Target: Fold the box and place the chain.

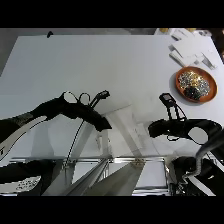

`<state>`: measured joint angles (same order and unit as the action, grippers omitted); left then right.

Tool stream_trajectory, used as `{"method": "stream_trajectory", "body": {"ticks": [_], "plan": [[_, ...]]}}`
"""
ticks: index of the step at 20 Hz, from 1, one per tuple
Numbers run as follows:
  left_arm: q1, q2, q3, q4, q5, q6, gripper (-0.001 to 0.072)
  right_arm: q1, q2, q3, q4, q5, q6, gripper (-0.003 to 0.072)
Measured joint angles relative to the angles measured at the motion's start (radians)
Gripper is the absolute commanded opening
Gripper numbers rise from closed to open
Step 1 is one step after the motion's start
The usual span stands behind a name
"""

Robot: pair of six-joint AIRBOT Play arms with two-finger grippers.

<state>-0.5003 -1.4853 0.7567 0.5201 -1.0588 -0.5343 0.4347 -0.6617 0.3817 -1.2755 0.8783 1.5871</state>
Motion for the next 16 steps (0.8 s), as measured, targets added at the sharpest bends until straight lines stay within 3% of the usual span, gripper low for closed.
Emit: {"method": "stream_trajectory", "body": {"ticks": [2, 4, 10, 16], "plan": [[0.000, -0.001, 0.024, 0.047, -0.007, 0.026, 0.0002, -0.001, 0.000, 0.000, -0.005, -0.005, 0.002, 0.0264], [-0.002, -0.001, 0.072, 0.094, -0.026, 0.044, 0.0002, 0.000, 0.003, 0.009, 0.002, -0.010, 0.002, 0.0345], [-0.047, -0.001, 0.239, 0.265, -0.027, 0.284, 0.0003, 0.000, 0.040, 0.106, -0.037, -0.021, -0.014, 0.0342], [-0.066, -0.032, 0.277, 0.191, 0.084, 0.472, 0.0003, 0.000, 0.071, 0.144, -0.127, 0.017, -0.024, 0.0342]]}}
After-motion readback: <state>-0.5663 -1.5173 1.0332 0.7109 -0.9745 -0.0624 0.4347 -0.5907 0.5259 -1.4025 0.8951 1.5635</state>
